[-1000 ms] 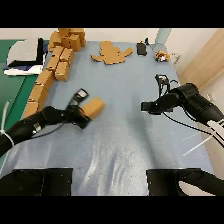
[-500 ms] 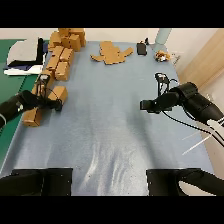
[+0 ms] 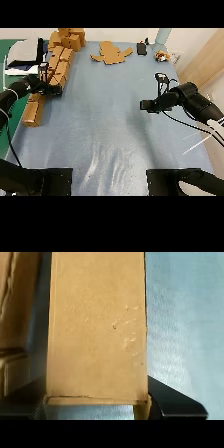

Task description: Fold the box.

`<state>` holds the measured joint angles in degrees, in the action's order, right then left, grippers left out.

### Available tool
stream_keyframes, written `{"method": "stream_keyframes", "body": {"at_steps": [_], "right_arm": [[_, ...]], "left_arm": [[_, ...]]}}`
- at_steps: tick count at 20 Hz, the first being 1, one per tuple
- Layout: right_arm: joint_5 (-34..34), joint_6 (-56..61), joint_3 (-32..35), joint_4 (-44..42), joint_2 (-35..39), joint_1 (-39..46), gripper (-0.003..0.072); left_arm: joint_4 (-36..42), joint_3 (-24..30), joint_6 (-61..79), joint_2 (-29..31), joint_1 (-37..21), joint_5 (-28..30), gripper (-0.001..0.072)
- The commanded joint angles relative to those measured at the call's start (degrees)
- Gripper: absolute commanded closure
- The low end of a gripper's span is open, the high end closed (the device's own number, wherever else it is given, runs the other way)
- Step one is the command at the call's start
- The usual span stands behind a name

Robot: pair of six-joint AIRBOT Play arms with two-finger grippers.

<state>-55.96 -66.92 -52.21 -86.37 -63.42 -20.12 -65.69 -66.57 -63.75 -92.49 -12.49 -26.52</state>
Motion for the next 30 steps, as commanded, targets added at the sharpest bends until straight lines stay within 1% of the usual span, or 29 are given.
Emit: {"method": "stream_keyframes", "body": {"at_steps": [1, 17, 18, 19, 22, 24, 26, 28, 30], "right_arm": [[0.0, 0.04, -0.04, 0.02, -0.02, 0.02, 0.068], [0.0, 0.04, -0.04, 0.02, -0.02, 0.02, 0.068], [0.0, 0.04, -0.04, 0.02, -0.02, 0.02, 0.068], [0.0, 0.04, -0.04, 0.02, -0.02, 0.02, 0.068], [0.0, 0.04, -0.04, 0.02, -0.02, 0.02, 0.068], [0.0, 0.04, -0.04, 0.02, -0.02, 0.02, 0.068], [0.0, 0.04, -0.04, 0.02, -0.02, 0.02, 0.068], [0.0, 0.04, -0.04, 0.02, -0.02, 0.02, 0.068], [0.0, 0.04, -0.04, 0.02, -0.02, 0.02, 0.068]], "left_arm": [[-0.09, -4.35, -0.61, -3.82, -0.09, 0.7, 0.0194], [-0.09, -4.68, -0.17, -4.55, 0.0, 0.39, 0.0191], [-0.09, -4.68, -0.2, -4.7, 0.0, 0.37, 0.0132], [-0.09, -4.68, -0.2, -4.92, 0.02, 0.15, 0.0041], [-0.11, -4.7, -0.2, -5.01, -0.07, -1.86, 0.0035], [-0.15, -4.81, -0.17, -4.98, -0.22, -3.65, 0.0034], [-0.11, -5.16, -0.24, -4.92, -0.52, -6.6, 0.0006], [-0.13, -6.88, -0.52, -4.9, -1.25, -12.52, 0.0006], [-0.13, -10.01, -2.64, -4.9, -2.32, -20.24, 0.0006]]}}
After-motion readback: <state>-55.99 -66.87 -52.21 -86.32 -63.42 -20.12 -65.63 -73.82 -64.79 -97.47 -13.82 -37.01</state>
